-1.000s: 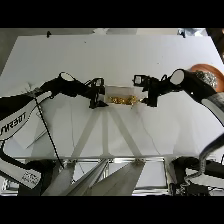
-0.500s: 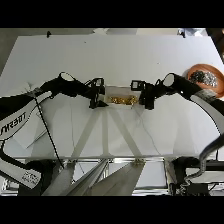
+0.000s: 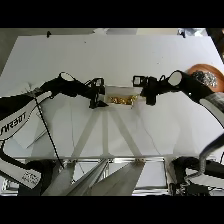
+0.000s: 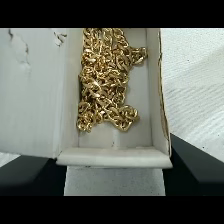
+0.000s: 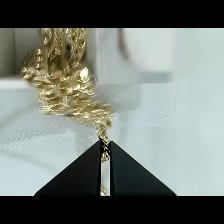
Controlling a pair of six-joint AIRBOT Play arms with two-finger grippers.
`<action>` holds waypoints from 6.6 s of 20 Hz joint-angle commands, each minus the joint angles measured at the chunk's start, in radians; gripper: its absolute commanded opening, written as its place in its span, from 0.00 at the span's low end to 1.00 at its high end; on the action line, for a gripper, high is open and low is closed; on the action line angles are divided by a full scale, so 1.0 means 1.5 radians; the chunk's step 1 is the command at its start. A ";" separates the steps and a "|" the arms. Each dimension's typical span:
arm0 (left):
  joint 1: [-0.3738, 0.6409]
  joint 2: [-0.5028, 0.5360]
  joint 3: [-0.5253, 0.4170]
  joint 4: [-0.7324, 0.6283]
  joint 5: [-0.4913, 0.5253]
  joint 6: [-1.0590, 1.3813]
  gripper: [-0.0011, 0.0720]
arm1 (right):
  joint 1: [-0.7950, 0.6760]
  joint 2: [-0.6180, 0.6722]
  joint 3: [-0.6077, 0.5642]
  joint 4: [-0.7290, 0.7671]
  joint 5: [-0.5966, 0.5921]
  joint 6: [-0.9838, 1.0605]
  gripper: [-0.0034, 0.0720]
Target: Fold the box and place the chain.
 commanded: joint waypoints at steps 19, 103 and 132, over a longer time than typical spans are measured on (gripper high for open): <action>0.000 0.001 0.001 0.000 0.000 0.000 0.39 | 0.105 0.131 0.003 0.298 -0.004 -0.008 0.06; 0.000 0.000 0.001 0.000 0.000 0.000 0.39 | 0.082 -0.114 0.284 0.228 0.211 0.325 0.38; 0.000 0.001 0.001 0.000 0.000 0.000 0.39 | 0.014 -0.181 0.284 0.271 0.175 0.402 0.54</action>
